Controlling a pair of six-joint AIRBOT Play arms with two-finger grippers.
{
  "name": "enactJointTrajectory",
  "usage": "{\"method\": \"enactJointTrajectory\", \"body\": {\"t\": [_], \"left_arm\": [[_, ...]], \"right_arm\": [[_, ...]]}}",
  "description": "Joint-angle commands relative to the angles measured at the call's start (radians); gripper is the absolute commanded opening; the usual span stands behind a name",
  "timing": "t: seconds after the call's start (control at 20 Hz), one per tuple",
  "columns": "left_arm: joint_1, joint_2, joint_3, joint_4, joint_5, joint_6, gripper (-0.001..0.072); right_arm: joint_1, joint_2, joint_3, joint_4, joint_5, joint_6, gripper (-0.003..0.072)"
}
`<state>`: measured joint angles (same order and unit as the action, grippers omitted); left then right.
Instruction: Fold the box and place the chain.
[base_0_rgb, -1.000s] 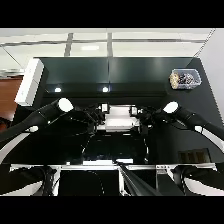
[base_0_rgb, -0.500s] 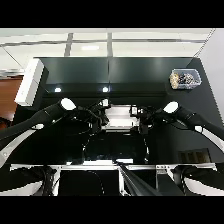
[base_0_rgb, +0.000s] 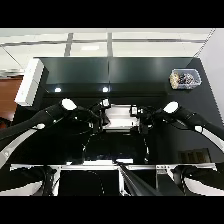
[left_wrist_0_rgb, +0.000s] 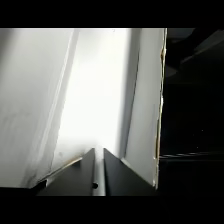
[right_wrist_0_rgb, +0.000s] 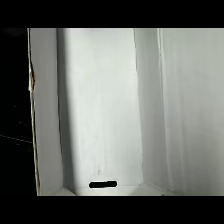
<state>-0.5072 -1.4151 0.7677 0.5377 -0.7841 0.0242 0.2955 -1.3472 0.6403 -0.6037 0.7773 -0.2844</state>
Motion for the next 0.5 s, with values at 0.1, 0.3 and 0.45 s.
{"method": "enactJointTrajectory", "body": {"t": [0.1,0.3,0.45], "left_arm": [[0.017,0.025,0.034,0.093,-0.044,-0.114,0.0025],[0.096,0.154,0.054,0.304,-0.066,-0.388,0.0026],[0.211,0.227,0.053,0.393,-0.098,-0.717,0.0026]], "right_arm": [[0.000,0.000,0.000,0.000,0.000,0.000,0.0243],[0.000,0.000,0.000,0.000,0.000,0.000,0.0242],[0.000,0.000,0.000,0.000,0.001,0.000,0.0242]]}}
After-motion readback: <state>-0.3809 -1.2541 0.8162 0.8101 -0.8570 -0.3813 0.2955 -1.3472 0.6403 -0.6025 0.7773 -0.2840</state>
